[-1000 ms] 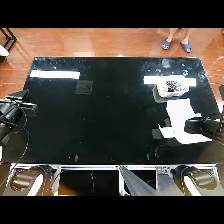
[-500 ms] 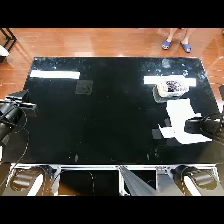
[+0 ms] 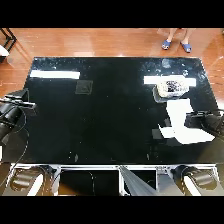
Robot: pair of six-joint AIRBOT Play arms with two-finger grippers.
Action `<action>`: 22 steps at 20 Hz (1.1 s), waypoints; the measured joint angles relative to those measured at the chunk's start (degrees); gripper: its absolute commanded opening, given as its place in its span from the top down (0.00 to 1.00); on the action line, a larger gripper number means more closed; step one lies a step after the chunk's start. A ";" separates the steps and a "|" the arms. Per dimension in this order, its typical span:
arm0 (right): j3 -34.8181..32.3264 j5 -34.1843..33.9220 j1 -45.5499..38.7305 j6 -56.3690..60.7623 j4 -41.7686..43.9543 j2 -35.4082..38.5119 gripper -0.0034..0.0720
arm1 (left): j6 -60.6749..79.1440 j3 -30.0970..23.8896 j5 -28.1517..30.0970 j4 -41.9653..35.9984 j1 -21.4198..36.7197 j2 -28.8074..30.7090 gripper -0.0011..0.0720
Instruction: Fold the box and place the chain.
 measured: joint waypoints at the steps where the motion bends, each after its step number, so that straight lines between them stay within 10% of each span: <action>1: 0.00 -0.20 0.00 0.00 0.02 0.00 0.93 | 0.02 -0.02 1.05 0.00 0.00 0.00 0.96; 9: 0.00 -2.51 0.00 0.00 0.09 0.00 0.93 | -0.63 -0.02 11.63 -1.27 -0.13 0.02 0.96; 10: 0.00 -3.41 0.00 0.00 0.09 0.00 0.76 | -1.33 -0.02 12.68 -2.82 -0.17 0.07 0.96; 11: 0.00 -4.35 0.00 0.02 0.17 0.00 0.15 | -1.81 -0.02 13.38 -4.50 -0.17 0.00 0.95; 12: 0.00 -5.27 0.00 0.04 0.28 0.00 0.00 | -2.19 -0.02 13.53 -6.23 -0.20 -0.13 0.95; 16: 0.00 -7.34 -0.37 1.77 0.13 -1.16 0.00 | -2.97 -0.02 11.54 -11.02 -0.22 -0.31 0.94; 17: 0.00 -7.56 -0.83 2.64 -0.22 -2.05 0.00 | -3.06 -0.02 11.15 -11.67 -0.24 -0.31 0.72; 18: 0.00 -7.69 -1.51 3.61 -0.44 -3.30 0.00 | -3.15 -0.02 10.49 -12.07 -0.24 -0.33 0.21; 22: 1.51 -8.24 -6.29 5.86 -0.20 -11.52 0.01 | -3.39 -0.02 7.93 -13.18 -0.22 -0.70 0.12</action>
